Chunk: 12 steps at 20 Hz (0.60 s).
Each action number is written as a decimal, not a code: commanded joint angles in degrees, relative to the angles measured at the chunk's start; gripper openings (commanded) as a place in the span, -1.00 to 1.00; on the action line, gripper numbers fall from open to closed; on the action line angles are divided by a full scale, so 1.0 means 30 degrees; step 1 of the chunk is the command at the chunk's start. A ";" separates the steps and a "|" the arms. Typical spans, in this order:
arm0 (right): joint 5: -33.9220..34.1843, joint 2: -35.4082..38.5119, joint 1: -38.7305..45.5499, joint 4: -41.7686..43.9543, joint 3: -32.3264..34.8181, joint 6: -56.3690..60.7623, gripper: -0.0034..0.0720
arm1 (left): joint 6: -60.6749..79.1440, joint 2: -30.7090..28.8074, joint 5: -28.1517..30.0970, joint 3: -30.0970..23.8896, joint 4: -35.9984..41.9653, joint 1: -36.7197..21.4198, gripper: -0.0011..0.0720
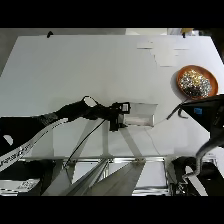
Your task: Fold the box and place the chain.
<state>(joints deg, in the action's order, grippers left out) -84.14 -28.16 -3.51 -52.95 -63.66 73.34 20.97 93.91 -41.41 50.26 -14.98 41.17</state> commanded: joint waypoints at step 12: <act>0.3483 -0.5253 -0.2506 -0.0809 0.4277 -0.2120 -0.87 | 0.0000 0.0000 0.0007 0.0000 0.0000 0.0000 -0.06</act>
<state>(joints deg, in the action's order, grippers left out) -78.08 -41.45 -8.88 -51.53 -55.40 68.40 20.97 93.91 -41.39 50.26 -14.98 41.17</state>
